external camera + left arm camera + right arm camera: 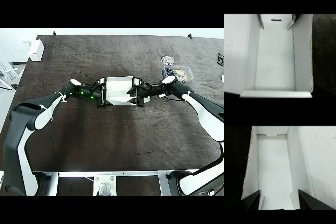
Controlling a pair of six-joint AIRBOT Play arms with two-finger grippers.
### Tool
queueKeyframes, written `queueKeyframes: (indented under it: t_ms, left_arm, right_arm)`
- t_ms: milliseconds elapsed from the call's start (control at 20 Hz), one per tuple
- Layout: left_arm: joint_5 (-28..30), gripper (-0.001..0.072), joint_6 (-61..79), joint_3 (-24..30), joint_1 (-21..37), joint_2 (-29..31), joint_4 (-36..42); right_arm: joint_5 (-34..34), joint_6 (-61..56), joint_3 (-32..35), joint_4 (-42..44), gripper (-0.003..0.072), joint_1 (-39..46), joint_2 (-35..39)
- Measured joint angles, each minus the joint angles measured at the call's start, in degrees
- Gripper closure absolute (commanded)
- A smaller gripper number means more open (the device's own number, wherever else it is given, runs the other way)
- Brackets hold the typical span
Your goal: Fold the box and place the chain.
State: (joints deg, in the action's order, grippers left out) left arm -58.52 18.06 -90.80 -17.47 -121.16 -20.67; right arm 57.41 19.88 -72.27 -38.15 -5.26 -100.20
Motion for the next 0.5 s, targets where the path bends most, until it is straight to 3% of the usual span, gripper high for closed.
queueKeyframes:
  t_ms: [200, 250, 300, 350, 450, 500]
  left_arm:
    - [0.0, 0.0236, 0.0, 0.0, 0.0, 0.0, 0.1]
    - [0.0, 0.0236, 0.0, 0.0, 0.0, 0.0, 0.1]
    - [0.0, 0.0236, 0.0, 0.0, 0.0, 0.0, 0.1]
    - [-0.1, 0.0236, -0.1, 0.0, 0.0, 0.0, 0.1]
    - [-0.1, 0.0236, -0.2, 0.0, 0.0, 0.0, 0.2]
    - [-0.1, 0.0236, -0.2, 0.0, 0.0, 0.0, 0.2]
  right_arm:
    - [0.0, 0.2, -0.1, -1.9, 0.0078, 0.2, 0.0]
    - [0.0, 0.2, -0.1, -2.1, 0.0144, 0.2, 0.0]
    - [0.0, 0.3, -0.1, -2.5, 0.0344, 0.2, 0.0]
    - [0.0, 0.3, -0.1, -3.4, 0.0438, 0.2, 0.0]
    - [0.2, -0.2, -0.1, -4.6, 0.055, 0.4, 0.4]
    - [0.2, -1.1, -0.1, -5.3, 0.057, 0.6, 0.8]
